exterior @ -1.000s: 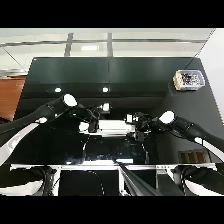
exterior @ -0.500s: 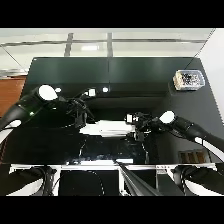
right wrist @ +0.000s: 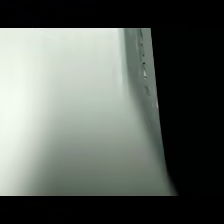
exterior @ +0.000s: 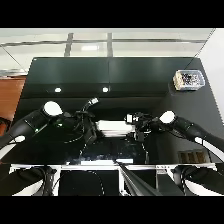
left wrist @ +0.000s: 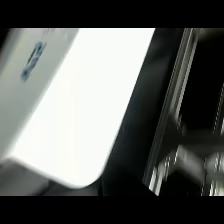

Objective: Fold the box and place the chain.

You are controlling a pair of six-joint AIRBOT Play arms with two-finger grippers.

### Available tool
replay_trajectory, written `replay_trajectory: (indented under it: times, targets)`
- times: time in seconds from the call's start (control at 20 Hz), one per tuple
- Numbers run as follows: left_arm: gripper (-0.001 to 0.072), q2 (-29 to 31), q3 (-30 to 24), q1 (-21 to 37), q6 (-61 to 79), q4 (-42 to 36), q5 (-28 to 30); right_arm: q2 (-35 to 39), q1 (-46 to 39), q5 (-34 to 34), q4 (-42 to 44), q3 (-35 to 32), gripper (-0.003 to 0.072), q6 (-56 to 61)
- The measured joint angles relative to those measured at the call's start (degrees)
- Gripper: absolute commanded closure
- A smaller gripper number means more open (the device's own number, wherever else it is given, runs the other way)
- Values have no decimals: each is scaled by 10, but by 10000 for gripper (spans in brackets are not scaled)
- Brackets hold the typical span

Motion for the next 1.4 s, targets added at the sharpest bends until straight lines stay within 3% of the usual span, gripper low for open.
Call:
replay_trajectory:
  times: [0.15, 0.25, 0.35, 0.45, 0.65, 0.95, 1.2, 1.4]
  targets:
    - [686, 1, -9, 0, 76, -141, 105, 0, 0, 0, 0, 0, 497, 0]
    - [686, 0, -8, 2, 97, -173, 173, 0, 0, 0, 0, 0, 497, 0]
    - [686, -4, -4, 3, 93, -155, 221, 0, 0, 0, 0, 0, 497, 0]
    - [685, -19, 5, 3, 47, -86, 242, 0, 0, 0, 0, 0, 497, 0]
    - [686, -83, 48, 4, -38, 45, 188, 0, 0, 0, 0, 0, 497, 0]
    - [687, -132, 109, 9, -75, 115, 116, 0, 0, 0, 0, 0, 497, -1]
    - [683, -49, 115, 44, -88, 135, 65, 0, 0, 0, 0, 0, 497, 0]
    - [681, 45, 57, 70, -6, 124, 26, 0, 0, -1, 0, 0, 497, 0]
